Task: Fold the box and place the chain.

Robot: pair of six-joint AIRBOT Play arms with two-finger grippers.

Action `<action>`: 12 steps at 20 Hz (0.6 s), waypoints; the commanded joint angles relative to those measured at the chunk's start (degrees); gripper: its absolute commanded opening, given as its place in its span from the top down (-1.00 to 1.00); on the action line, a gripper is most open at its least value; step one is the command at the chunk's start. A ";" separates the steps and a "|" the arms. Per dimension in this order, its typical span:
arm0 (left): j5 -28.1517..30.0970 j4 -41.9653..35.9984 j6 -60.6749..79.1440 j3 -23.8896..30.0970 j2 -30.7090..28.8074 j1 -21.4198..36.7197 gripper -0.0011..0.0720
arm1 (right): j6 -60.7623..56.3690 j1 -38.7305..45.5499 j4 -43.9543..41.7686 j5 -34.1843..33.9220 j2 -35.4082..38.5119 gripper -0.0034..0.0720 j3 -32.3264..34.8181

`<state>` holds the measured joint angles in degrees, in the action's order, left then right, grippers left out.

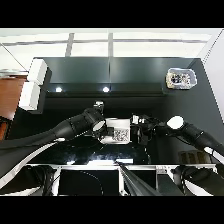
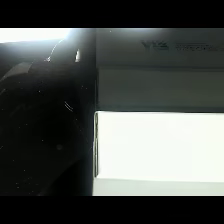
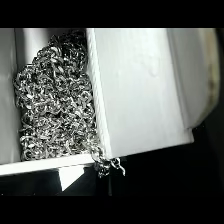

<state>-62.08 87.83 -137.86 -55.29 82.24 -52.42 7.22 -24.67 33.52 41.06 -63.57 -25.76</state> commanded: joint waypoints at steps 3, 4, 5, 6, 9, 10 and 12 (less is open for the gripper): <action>0.09 0.00 0.02 -0.02 0.02 -0.02 0.89 | -10.73 0.87 10.23 -1.49 2.84 0.82 -0.98; 0.09 -0.02 0.02 -0.02 0.02 -0.02 0.89 | -13.84 1.70 12.59 -1.09 3.93 0.82 -1.22; 0.09 -0.02 0.02 -0.02 0.02 -0.02 0.89 | -15.96 2.49 13.92 -0.92 5.18 0.82 -1.27; 0.09 -0.02 0.02 -0.02 0.02 -0.02 0.89 | -17.38 3.41 14.40 0.02 6.58 0.82 -1.36; 0.09 -0.02 0.02 -0.02 0.02 -0.02 0.89 | -20.44 4.07 13.53 10.19 11.04 0.82 -3.67; 0.11 -0.02 0.02 -0.02 0.02 -0.02 0.89 | -23.50 4.07 11.91 14.64 12.04 0.82 -5.44; 0.33 -0.02 0.02 -0.02 0.02 -0.02 0.89 | -28.94 3.82 7.34 21.07 13.18 0.81 -8.74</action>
<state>-61.98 87.81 -137.82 -55.29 82.24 -52.42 -13.72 -21.04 44.66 51.92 -52.88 -30.96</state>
